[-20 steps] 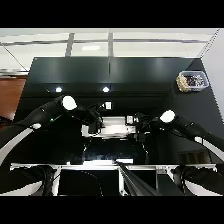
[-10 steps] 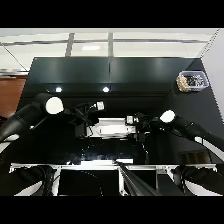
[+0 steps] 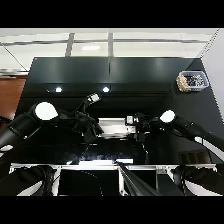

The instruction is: Fold the box and place the chain.

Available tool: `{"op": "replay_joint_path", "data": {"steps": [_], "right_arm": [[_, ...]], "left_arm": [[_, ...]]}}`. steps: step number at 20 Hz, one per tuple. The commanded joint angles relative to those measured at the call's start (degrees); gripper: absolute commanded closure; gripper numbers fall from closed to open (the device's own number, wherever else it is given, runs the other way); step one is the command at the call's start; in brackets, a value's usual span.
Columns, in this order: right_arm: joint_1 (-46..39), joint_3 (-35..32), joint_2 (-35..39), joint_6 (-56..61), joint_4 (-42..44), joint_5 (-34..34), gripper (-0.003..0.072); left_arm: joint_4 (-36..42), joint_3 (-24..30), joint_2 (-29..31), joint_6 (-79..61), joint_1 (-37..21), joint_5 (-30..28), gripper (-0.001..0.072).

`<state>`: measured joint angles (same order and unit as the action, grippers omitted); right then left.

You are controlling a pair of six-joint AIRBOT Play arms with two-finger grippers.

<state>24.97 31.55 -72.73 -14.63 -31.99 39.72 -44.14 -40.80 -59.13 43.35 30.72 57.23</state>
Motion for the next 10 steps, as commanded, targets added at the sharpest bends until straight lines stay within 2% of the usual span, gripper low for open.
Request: {"op": "replay_joint_path", "data": {"steps": [1,2,5,7,10], "right_arm": [[0.0,0.0,0.0,0.0,0.0,0.1,0.0441],[0.0,0.0,0.0,0.0,0.0,0.1,0.0503],[0.0,0.0,0.0,0.0,0.0,0.1,0.0504],[0.0,0.0,0.0,0.0,0.0,0.1,0.0504],[0.0,0.0,0.0,0.0,0.0,0.1,0.0504]], "left_arm": [[6.4,2.3,-3.0,0.5,0.0,-15.9,0.0684],[7.2,2.3,-4.3,0.6,0.0,-21.3,0.0684],[7.1,2.2,-8.3,0.5,-0.1,-30.1,0.0684],[4.9,2.1,-10.9,0.5,-0.5,-30.1,0.0684],[2.8,1.4,-13.9,0.6,-0.4,-25.1,0.0684]]}}
